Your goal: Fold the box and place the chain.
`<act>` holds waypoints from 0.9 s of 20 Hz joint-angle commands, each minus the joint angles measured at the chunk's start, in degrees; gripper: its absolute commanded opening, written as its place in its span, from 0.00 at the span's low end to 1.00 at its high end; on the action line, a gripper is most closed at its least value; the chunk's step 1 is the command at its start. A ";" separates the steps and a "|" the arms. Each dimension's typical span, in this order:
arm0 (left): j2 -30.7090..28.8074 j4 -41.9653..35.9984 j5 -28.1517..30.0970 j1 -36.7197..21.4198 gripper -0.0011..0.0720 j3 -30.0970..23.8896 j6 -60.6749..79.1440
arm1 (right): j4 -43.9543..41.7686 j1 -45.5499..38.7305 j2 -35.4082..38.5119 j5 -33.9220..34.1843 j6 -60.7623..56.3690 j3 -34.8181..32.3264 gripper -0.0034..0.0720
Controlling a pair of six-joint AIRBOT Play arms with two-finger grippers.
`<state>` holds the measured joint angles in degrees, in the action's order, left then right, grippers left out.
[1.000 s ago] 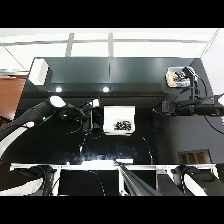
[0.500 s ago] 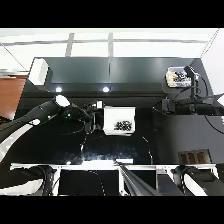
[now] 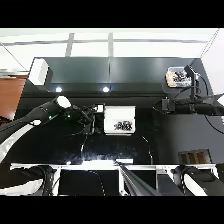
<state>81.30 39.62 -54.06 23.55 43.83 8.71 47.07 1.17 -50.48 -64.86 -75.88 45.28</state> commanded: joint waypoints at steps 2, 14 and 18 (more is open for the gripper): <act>-0.07 -2.03 0.35 0.98 0.98 0.02 -0.37 | 0.02 0.07 0.02 0.02 -0.02 0.00 0.42; -0.04 -3.04 6.34 4.28 0.98 0.02 -1.64 | 0.02 0.07 0.00 0.28 -0.02 0.00 0.42; -0.04 -2.99 5.53 4.31 0.66 0.02 -1.42 | 0.57 0.13 -0.83 2.19 -0.20 0.00 0.42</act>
